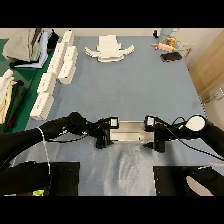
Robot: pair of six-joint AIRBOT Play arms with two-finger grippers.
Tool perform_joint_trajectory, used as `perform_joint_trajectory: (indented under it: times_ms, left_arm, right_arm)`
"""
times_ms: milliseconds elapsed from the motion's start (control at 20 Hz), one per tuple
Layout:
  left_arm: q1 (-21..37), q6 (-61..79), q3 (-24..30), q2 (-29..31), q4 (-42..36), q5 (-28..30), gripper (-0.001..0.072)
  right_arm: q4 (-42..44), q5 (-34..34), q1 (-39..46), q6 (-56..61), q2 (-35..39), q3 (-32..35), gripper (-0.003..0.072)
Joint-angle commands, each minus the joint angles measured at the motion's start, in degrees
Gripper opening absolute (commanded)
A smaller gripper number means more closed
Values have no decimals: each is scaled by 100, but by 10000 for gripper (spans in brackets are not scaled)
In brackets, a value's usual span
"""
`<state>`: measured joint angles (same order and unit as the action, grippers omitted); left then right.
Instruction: Fold the box.
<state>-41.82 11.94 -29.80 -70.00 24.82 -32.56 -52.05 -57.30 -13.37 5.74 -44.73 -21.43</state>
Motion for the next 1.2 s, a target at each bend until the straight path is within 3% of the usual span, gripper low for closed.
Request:
perform_joint_trajectory:
  times_ms: [0, 150, 300, 400, 550, 600, 650, 700, 900, 950, 1150]
  left_arm:
    - [2, 7, -2, -2, 4, 0, 426]
    - [2, 7, -2, -2, 4, -2, 426]
    - [2, 7, -2, -2, 4, -2, 426]
    - [2, 4, -2, -2, 7, -2, 426]
    - [2, 4, -2, -2, 4, -7, 426]
    - [2, 4, -2, -2, 4, -7, 426]
    - [2, 4, -2, -2, 4, -7, 426]
    - [2, 4, -2, -2, 4, -7, 426]
    - [2, 7, -2, -2, 4, -9, 426]
    - [2, 4, -2, -2, 4, -9, 426]
    - [2, 4, -2, -2, 4, -9, 426]
  right_arm:
    - [-382, -343, 201, 918, 977, -4, 720]
    - [791, -437, 195, 1753, 1550, -2, 720]
    - [2109, -332, 186, 5012, 1602, -2, 717]
    - [2413, -330, 103, 5853, 1488, 9, 708]
    - [2450, -326, -79, 5875, 1394, 9, 705]
    - [2441, -326, -105, 5875, 1397, 11, 626]
    - [2430, -319, -105, 5875, 1397, 11, 499]
    - [2428, -284, -105, 5875, 1397, 9, 445]
    - [2662, 87, -105, 5967, 1397, 9, 435]
    - [2621, 138, -105, 6229, 1377, 9, 382]
    - [2481, 57, -280, 6214, 844, -4, 374]
